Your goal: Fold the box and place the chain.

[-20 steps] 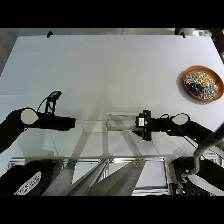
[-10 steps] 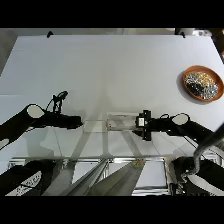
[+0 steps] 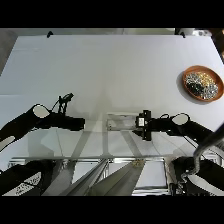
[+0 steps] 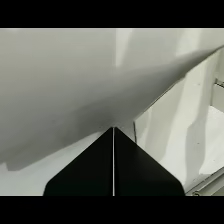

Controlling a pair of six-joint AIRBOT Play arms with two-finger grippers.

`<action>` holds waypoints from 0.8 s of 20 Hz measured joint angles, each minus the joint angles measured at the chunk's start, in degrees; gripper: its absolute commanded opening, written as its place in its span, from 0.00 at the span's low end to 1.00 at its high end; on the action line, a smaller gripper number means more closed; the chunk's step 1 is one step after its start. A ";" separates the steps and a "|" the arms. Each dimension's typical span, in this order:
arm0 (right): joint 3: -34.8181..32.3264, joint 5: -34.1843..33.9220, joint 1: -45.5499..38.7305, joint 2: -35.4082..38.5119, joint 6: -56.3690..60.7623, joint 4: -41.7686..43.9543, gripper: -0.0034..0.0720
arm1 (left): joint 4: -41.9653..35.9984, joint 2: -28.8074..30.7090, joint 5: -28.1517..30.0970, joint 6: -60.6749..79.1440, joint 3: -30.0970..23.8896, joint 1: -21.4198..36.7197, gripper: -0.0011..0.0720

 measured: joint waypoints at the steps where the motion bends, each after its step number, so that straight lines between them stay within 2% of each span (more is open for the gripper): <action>1: 0.00 0.00 0.00 0.00 0.00 0.00 0.62 | -1.92 -0.07 0.07 1.51 0.00 -0.52 0.03; 11: 0.00 0.02 0.00 0.00 -0.02 0.00 0.62 | -16.39 -0.22 2.54 10.16 0.02 -8.96 0.04; 12: -0.02 0.02 0.00 0.00 -0.02 0.00 0.62 | -17.55 -0.20 2.82 10.95 0.09 -9.68 0.10; 14: 0.00 0.02 0.00 0.00 -0.02 0.00 0.62 | -19.54 -0.02 3.28 12.00 0.50 -10.95 0.37; 16: 0.00 0.02 0.00 0.00 -0.02 -0.02 0.62 | -20.63 0.15 3.50 12.66 1.29 -11.98 0.40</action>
